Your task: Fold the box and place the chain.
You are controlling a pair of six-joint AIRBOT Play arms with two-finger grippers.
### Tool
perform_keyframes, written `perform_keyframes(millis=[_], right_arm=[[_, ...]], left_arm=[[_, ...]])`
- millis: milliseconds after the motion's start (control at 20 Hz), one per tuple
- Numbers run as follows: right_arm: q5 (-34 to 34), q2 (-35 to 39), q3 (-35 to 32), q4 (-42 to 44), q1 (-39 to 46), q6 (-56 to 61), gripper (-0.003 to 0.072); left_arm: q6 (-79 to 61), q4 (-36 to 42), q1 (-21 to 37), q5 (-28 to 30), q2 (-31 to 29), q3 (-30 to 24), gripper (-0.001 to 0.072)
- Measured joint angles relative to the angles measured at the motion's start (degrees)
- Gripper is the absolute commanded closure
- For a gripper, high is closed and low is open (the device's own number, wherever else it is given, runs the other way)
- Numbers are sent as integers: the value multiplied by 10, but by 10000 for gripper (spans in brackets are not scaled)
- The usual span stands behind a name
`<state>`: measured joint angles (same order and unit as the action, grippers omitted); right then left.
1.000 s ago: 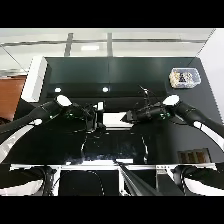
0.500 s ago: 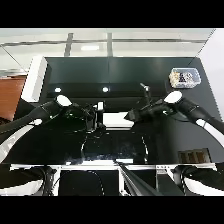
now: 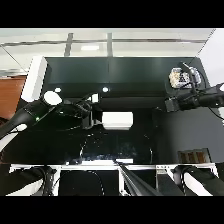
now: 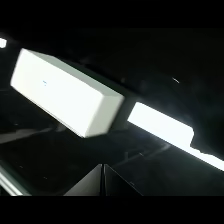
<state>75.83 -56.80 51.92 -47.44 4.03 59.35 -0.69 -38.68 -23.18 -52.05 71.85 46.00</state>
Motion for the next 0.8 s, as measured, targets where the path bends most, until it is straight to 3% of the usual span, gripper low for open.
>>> perform_keyframes(millis=[150,400,800], right_arm=[[-14,12,0,-18,18,16,668],[-30,18,0,-29,27,31,668],[-31,19,0,-34,29,35,668]], left_arm=[[25,36,-36,17,13,35,-1],[40,72,-81,51,101,103,-1],[55,78,-96,-14,175,134,-1]])
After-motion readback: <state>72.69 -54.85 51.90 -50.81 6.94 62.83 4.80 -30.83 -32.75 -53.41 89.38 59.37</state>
